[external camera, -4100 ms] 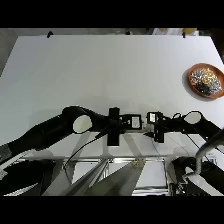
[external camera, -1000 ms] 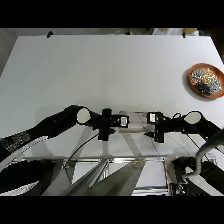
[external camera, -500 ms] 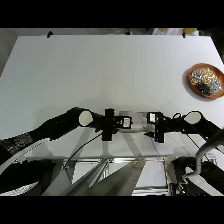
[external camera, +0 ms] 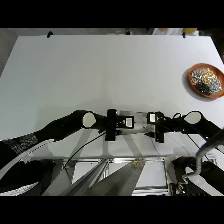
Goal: Fold the box and place the chain.
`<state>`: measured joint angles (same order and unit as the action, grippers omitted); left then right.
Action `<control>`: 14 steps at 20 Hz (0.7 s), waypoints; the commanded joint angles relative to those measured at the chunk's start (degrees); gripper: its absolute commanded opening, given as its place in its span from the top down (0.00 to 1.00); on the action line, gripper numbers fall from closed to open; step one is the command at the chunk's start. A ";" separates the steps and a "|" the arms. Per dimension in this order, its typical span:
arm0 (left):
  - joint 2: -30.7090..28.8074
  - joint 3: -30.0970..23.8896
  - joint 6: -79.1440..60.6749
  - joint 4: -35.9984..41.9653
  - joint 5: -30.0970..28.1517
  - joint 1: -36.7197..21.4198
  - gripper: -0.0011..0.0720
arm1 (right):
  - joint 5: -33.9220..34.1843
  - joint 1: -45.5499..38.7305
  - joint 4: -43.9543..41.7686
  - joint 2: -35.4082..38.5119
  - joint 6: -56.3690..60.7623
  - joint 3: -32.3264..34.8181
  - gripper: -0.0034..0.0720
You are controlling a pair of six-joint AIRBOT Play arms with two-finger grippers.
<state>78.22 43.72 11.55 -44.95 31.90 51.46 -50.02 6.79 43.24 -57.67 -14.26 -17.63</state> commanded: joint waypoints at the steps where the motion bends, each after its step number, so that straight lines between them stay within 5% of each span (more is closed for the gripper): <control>1: 0.33 -0.02 0.00 1.86 -0.17 0.76 0.41 | 0.02 0.00 -0.17 0.04 0.24 0.02 0.41; 4: 0.13 -0.02 0.31 1.57 -0.04 0.68 0.42 | 0.02 0.00 -0.17 0.04 0.26 0.02 0.41; 6: -0.61 -0.02 0.50 0.98 0.96 0.44 0.67 | 0.02 0.00 -0.17 0.04 0.26 0.02 0.41; 9: -3.69 -0.02 7.78 -0.66 3.48 -0.63 0.90 | 0.02 0.00 -0.20 0.04 0.24 0.02 0.41; 11: -7.19 -0.02 17.59 -5.29 5.01 -1.86 0.98 | 0.02 0.00 -0.17 0.04 0.24 0.02 0.41; 14: -13.57 -0.02 41.22 -13.11 6.25 -4.61 0.98 | 0.02 0.00 -0.17 0.04 0.24 0.02 0.41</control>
